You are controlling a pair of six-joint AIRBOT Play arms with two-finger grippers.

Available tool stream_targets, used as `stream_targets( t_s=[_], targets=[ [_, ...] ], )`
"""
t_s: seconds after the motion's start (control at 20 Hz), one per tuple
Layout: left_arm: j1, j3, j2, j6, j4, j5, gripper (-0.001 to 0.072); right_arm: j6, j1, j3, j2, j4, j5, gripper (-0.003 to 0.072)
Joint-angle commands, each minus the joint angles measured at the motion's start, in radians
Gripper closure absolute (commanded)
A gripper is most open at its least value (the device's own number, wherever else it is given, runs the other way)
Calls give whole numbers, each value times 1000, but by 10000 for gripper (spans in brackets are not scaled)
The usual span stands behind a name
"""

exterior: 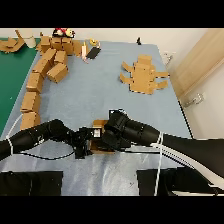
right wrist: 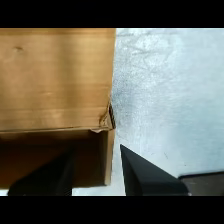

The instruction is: Fold the box.

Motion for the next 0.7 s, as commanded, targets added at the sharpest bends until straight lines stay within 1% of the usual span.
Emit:
stream_targets(
  t_s=[0.0, 0.25, 0.3, 0.35, 0.55, 0.6, 0.65],
  targets=[
    [0, 0, 0, 0, 0, 0, 259, 34, 0, 6, 39, -11, -50, 265],
    [0, 0, 0, 0, 0, 0, 259, 80, -1, 6, 98, -24, -61, 269],
    [0, 0, 0, 0, 0, 0, 259, 91, -1, 6, 99, -28, -62, 278],
    [0, 0, 0, 0, 0, 0, 259, 95, -1, 6, 98, -31, -62, 330],
    [0, 0, 0, 0, 0, 0, 259, 112, -1, 6, 99, -34, -62, 334],
    [0, 0, 0, 0, 0, 0, 259, 113, -1, 6, 99, -34, -62, 351],
    [0, 0, 0, 0, 0, 0, 258, 113, -1, 6, 99, -34, -62, 351]
  ],
)
